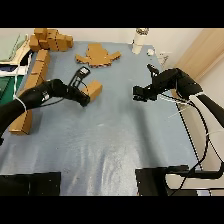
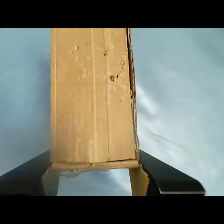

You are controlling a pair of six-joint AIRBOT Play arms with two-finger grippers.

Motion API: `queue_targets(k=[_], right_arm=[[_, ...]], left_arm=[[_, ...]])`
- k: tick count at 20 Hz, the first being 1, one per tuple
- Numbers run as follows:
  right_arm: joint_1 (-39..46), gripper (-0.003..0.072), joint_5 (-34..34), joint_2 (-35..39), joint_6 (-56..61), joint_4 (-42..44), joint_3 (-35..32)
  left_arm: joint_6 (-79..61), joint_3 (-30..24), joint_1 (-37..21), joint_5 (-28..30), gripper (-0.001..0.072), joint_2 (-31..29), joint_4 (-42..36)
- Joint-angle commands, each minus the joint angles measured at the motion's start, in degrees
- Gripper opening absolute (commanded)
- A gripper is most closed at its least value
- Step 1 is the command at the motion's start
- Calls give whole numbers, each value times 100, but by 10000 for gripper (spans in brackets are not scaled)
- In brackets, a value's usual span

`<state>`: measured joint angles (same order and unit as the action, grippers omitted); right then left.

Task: Fold the box.

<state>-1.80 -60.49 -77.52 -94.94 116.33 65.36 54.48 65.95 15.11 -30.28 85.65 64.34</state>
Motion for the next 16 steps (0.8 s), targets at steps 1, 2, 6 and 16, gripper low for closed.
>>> queue_targets(k=[1,2,6,16], right_arm=[[2,5,0,-4,2,2,4],[2,5,0,-4,2,2,4],[2,5,0,-4,2,2,4],[2,5,2,-4,2,0,4]], left_arm=[[1327,955,-739,-450,460,702,813],[1445,1250,-942,-597,460,966,817],[2057,2376,-1624,-1139,460,1950,817],[2284,3840,-2083,-1088,460,3016,1364]])
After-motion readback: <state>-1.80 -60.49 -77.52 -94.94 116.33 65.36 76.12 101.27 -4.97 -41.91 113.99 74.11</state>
